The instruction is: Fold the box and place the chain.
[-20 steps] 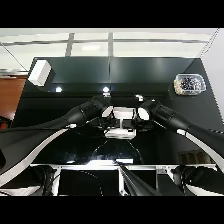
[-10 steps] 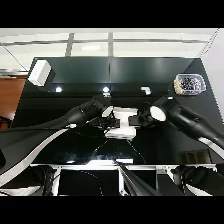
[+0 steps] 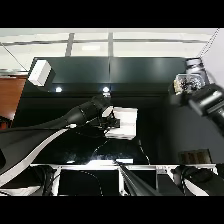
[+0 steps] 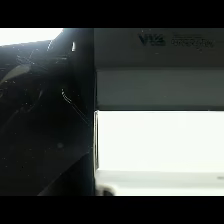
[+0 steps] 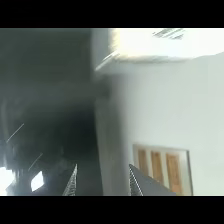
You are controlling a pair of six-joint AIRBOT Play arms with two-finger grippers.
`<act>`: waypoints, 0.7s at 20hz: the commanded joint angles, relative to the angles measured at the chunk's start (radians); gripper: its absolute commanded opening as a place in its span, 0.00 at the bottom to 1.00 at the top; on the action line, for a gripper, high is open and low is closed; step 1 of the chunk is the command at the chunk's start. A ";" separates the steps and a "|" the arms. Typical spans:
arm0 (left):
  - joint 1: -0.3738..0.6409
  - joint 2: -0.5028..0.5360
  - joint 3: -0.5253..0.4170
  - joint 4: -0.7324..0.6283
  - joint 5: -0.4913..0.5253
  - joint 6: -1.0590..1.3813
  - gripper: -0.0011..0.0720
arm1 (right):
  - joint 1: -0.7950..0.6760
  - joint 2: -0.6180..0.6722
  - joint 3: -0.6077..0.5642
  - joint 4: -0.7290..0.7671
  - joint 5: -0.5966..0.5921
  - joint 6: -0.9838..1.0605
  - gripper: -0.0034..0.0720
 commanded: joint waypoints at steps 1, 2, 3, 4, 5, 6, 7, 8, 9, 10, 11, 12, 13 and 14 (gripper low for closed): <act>0.000 0.000 0.000 0.000 0.000 0.000 0.05 | -0.324 -0.054 -0.001 -0.016 -0.308 0.167 0.54; 0.000 0.000 0.000 0.000 0.000 0.000 0.05 | -0.410 -0.096 0.020 0.075 -0.358 0.185 0.54; 0.000 0.000 0.000 0.000 0.001 0.000 0.05 | -0.489 -0.156 0.058 0.192 -0.383 0.168 0.54; 0.000 0.000 0.000 0.000 0.000 0.001 0.05 | -0.547 -0.220 0.106 0.312 -0.385 0.083 0.63; 0.000 0.000 0.000 0.000 0.001 0.001 0.05 | -0.590 -0.295 0.167 0.472 -0.386 -0.125 0.97; 0.000 0.000 0.000 0.000 0.000 0.001 0.05 | -0.613 -0.367 0.234 0.607 -0.362 -0.325 0.97; 0.000 0.000 0.000 0.000 -0.001 0.001 0.05 | -0.622 -0.443 0.312 0.707 -0.320 -0.491 0.97; 0.000 0.000 0.000 0.000 -0.002 0.001 0.05 | -0.621 -0.515 0.389 0.745 -0.281 -0.583 0.97; 0.000 0.000 0.000 0.000 -0.002 0.001 0.05 | -0.619 -0.576 0.457 0.748 -0.248 -0.602 0.97; 0.000 0.000 0.000 0.000 -0.002 0.001 0.05 | -0.618 -0.634 0.518 0.747 -0.217 -0.603 0.97; 0.000 0.000 0.000 0.000 -0.001 0.001 0.05 | -0.618 -0.692 0.578 0.746 -0.188 -0.603 0.97; 0.000 0.000 0.000 0.000 -0.002 0.001 0.05 | -0.618 -0.741 0.624 0.743 -0.171 -0.602 0.97; 0.000 0.000 0.000 0.000 -0.002 0.001 0.05 | -0.618 -0.778 0.657 0.743 -0.168 -0.602 0.97; 0.000 0.000 0.000 0.000 -0.003 0.001 0.05 | -0.618 -0.810 0.682 0.739 -0.170 -0.603 0.96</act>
